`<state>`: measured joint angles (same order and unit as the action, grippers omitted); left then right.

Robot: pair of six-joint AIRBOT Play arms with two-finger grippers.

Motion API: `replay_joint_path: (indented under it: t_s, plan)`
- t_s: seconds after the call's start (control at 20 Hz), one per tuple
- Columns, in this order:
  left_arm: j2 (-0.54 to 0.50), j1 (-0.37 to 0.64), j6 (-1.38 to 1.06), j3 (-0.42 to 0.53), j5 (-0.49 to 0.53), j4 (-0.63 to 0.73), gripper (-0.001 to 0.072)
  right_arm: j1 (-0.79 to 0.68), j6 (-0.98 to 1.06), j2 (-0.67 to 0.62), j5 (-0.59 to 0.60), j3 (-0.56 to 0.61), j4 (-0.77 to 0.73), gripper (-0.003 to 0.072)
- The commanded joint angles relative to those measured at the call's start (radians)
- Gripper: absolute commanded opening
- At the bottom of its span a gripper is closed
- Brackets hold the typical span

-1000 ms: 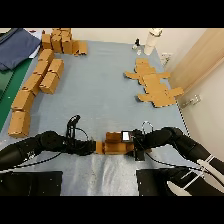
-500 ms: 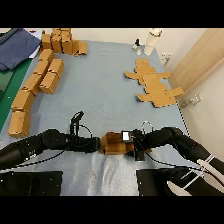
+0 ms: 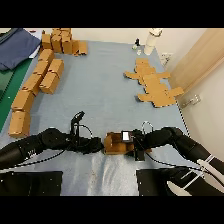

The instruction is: Fold the box.

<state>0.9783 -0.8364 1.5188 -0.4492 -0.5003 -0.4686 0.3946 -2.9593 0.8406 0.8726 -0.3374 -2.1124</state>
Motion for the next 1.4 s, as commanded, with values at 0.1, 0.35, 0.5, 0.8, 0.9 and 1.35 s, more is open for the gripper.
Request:
replay_joint_path:
  t_s: [0.1,0.35,0.5,0.8,0.9,1.35]
  plan:
    - [-0.004,0.028,-0.005,-0.032,-0.069,0.002,0.0316,0.000,0.000,0.000,0.000,0.000,0.000,0.0512]
    - [-0.003,0.028,-0.012,-0.048,-0.076,0.001,0.0320,0.000,0.000,0.000,0.000,0.000,0.000,0.0512]
    - [0.000,0.027,-0.011,-0.048,-0.075,0.002,0.0574,0.000,0.000,0.000,0.000,0.000,0.000,0.0512]
    - [0.045,0.024,-0.017,-0.064,-0.078,0.005,0.0575,0.000,0.000,0.000,0.000,0.000,0.000,0.0512]
    - [0.053,0.023,-0.040,-0.072,-0.060,0.008,0.0574,0.000,0.000,0.000,0.000,0.000,0.000,0.0512]
    - [0.060,0.004,-0.014,-0.079,-0.030,-0.008,0.0572,0.000,0.000,0.000,0.000,0.000,0.000,0.0512]
